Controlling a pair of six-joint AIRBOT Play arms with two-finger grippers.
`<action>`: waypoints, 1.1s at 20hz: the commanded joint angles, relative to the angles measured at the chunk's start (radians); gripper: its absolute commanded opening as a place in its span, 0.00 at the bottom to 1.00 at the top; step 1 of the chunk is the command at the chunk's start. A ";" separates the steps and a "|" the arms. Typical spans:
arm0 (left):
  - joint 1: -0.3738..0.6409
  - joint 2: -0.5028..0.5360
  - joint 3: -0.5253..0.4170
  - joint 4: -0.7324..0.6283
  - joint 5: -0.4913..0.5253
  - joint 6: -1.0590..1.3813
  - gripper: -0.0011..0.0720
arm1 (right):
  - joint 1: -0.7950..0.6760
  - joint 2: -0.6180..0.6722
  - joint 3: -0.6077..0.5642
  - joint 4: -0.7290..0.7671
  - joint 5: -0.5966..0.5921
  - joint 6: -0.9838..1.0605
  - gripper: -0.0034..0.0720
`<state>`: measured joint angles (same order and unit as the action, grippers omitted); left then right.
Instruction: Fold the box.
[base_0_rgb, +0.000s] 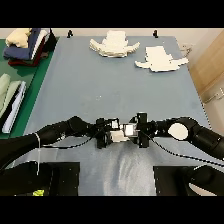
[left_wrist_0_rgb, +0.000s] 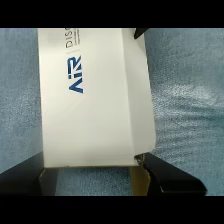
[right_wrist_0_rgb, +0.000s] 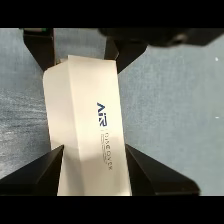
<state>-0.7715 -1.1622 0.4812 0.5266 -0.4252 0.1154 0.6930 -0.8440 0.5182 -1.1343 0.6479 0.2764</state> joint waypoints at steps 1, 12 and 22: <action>-0.001 0.000 0.000 0.000 -0.002 0.001 0.50 | 0.001 0.031 0.001 0.008 -0.020 0.002 0.83; -0.001 0.000 0.000 0.000 -0.002 0.001 0.50 | 0.001 0.035 0.001 0.008 -0.108 -0.001 0.82; -0.001 0.000 0.000 0.000 -0.002 0.001 0.50 | 0.001 0.034 0.001 0.069 -0.008 -0.001 0.72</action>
<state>-0.7723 -1.1622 0.4812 0.5285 -0.4271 0.1173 0.6930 -0.8101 0.5186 -1.0924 0.5861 0.2760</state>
